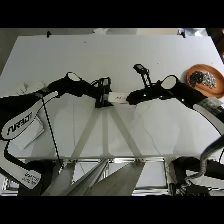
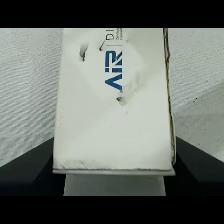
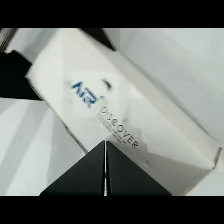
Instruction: Fold the box and place the chain.
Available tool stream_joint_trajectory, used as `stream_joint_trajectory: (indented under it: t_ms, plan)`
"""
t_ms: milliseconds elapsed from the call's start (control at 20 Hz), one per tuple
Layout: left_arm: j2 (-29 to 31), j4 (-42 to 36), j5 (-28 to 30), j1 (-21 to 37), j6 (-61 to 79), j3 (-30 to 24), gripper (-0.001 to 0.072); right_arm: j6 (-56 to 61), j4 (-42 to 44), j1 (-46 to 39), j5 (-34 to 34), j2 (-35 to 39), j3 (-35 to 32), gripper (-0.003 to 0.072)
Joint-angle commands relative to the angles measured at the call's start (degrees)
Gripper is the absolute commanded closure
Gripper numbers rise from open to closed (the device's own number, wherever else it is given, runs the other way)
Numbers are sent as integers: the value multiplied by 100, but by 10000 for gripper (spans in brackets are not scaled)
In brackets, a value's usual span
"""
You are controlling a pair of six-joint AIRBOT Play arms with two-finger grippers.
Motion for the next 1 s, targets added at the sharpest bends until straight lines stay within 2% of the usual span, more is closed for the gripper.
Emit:
stream_joint_trajectory:
  t_ms: [0, 400, 750, 950]
  plan:
    - [2, 4, 0, 0, 13, 2, 492, 13, -48, -44, -442, 0, -240, 679]
    - [2, 4, 0, 0, 13, 2, 492, 35, -61, -44, -260, 98, -245, 679]
    - [2, 4, 0, 0, 13, 2, 492, 33, 52, -348, -254, 1539, -245, 678]
    - [2, 4, 0, -2, 13, 2, 492, 63, -380, -857, 63, 2450, -243, 679]
